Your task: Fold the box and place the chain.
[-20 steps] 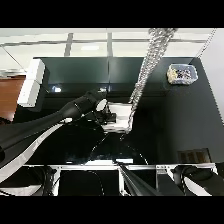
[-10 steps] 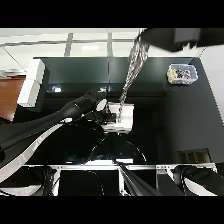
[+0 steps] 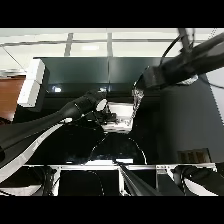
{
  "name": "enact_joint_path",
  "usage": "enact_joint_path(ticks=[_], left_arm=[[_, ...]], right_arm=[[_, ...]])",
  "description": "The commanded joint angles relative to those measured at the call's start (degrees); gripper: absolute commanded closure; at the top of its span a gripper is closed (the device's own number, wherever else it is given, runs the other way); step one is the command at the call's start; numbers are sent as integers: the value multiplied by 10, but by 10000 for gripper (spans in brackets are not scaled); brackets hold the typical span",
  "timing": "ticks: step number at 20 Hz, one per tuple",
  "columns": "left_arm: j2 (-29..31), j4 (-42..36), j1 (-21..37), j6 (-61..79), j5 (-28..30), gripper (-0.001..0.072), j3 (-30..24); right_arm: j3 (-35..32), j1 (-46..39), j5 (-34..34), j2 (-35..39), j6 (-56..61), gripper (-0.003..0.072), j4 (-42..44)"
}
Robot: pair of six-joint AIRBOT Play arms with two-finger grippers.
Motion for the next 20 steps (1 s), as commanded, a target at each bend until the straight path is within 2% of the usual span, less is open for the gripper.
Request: enact_joint_path(ticks=[1,6,10,17,20], left_arm=[[0,0,0,0,0,684,0],[0,0,0,0,0,684,0],[0,0,0,0,0,684,0],[0,0,0,0,0,684,0],[0,0,0,0,0,684,0]], right_arm=[[-70,21,-47,0,0,676,1],[-96,27,-72,0,-1,676,21],[-96,24,-93,3,-24,676,86],[-34,-5,-99,35,-26,676,95],[-38,-1,-83,37,-22,676,75]])
